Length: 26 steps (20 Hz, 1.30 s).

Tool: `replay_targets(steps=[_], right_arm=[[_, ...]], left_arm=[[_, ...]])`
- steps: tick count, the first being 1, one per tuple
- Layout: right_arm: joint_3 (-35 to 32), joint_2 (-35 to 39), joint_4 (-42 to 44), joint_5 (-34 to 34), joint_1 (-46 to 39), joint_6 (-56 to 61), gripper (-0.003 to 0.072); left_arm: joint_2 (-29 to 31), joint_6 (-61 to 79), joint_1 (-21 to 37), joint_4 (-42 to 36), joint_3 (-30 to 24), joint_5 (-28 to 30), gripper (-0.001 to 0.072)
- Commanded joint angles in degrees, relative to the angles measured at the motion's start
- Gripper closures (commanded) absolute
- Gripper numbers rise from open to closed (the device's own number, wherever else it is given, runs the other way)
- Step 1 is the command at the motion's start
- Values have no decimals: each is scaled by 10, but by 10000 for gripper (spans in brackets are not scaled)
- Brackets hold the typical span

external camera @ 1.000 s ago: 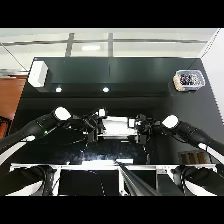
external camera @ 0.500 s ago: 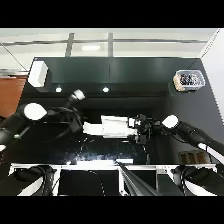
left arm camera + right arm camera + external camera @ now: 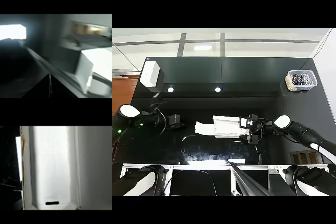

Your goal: Fold the box and place the chain.

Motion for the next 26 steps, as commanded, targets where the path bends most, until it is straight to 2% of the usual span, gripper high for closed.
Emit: replay_targets(steps=[1,5,8,10,13,17,18,19,21,22,26], right_arm=[[0,0,0,0,0,0,519],[0,0,0,0,0,0,520],[0,0,0,0,0,0,520],[0,0,0,0,0,0,520],[0,0,0,0,0,0,520],[0,0,0,0,0,0,520],[0,0,0,0,0,0,520],[0,0,0,0,0,0,520],[0,0,0,0,0,0,520],[0,0,0,0,0,0,520],[0,0,0,0,0,0,520]], left_arm=[[-88,59,-2,-141,-22,-40,680],[-157,79,-52,-151,-18,-5,680],[-162,81,-105,-154,-10,13,680],[-162,113,-128,-183,-4,12,680],[-162,191,-137,-255,2,2,680],[-162,203,-136,-252,27,-20,671],[-162,203,-134,-252,33,-23,568],[-162,202,-129,-252,40,-28,392],[-162,202,-112,-252,51,-47,134],[-162,202,-103,-252,54,-54,70],[-162,201,-104,-253,61,-96,69]])
